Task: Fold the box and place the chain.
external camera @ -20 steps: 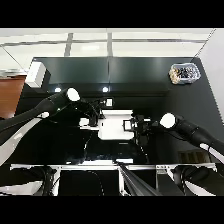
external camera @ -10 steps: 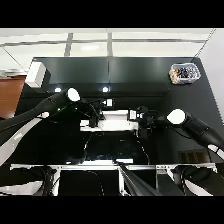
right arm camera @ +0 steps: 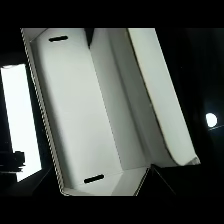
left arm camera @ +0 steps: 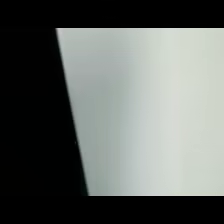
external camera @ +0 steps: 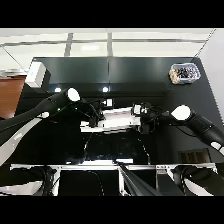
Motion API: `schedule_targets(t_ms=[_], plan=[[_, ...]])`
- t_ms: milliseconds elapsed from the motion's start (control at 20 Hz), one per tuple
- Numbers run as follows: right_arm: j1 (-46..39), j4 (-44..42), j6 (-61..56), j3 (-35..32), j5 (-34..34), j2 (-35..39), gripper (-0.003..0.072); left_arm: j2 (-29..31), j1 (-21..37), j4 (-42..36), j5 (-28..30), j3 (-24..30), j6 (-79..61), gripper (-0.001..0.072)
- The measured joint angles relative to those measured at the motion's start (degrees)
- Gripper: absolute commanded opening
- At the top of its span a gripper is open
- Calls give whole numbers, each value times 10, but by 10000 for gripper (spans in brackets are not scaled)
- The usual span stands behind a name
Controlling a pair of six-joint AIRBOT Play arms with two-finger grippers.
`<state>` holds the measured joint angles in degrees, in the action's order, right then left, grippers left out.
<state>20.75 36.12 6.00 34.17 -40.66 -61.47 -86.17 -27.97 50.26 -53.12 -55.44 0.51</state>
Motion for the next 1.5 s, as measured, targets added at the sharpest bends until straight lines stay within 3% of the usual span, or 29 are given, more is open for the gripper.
schedule_targets(t_ms=[700,1500], plan=[[-18,-26,34,0,-14,-15,711,0,0,1,-1,-1,-1,25],[-18,-71,155,0,-46,-107,711,0,0,1,-24,-1,-1,26]])
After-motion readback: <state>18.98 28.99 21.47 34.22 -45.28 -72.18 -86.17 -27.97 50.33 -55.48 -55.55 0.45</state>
